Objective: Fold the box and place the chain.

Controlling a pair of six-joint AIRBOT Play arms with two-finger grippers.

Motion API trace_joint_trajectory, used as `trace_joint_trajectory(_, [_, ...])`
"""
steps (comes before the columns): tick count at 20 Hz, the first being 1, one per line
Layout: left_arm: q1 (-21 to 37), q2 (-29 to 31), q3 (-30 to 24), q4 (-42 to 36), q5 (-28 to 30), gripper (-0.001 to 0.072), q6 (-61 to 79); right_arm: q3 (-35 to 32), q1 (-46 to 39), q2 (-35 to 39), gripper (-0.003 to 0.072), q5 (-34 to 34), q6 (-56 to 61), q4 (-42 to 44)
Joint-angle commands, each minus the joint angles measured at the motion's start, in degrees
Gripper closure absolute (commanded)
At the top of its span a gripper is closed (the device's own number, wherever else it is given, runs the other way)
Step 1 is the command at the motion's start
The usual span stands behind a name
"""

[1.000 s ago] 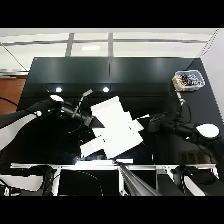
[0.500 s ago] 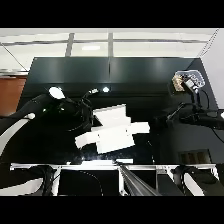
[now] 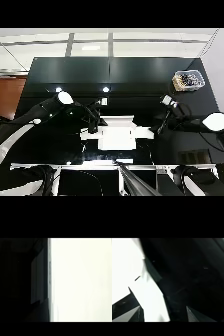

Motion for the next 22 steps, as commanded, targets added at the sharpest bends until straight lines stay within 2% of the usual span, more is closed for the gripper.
trace_joint_trajectory(1, [-0.7, -1.8, 0.0, 1.7, 0.9, 0.0680, 2.4, -3.2, 5.9, -0.3, 0.0026, -2.7, -1.9, -0.3])
trace_joint_trajectory(6, [-0.6, -2.0, 0.0, 2.7, 2.7, 0.0681, 1.5, -8.6, 15.8, -0.3, 0.0026, -13.2, -3.5, -0.3])
trace_joint_trajectory(10, [-0.6, -2.0, 0.0, 2.7, 2.4, 0.0680, 1.3, -8.7, 20.5, -0.7, 0.0026, -12.8, -3.8, -4.0])
trace_joint_trajectory(18, [-0.6, -2.0, 0.0, 2.7, 0.9, 0.0680, 1.3, -8.7, 26.9, -5.7, 0.0026, -12.6, -8.9, -2.3])
trace_joint_trajectory(22, [-0.7, -2.0, 0.0, 2.7, 0.9, 0.0682, 0.1, -8.7, 30.2, -8.0, 0.0026, -17.5, -9.6, 0.5])
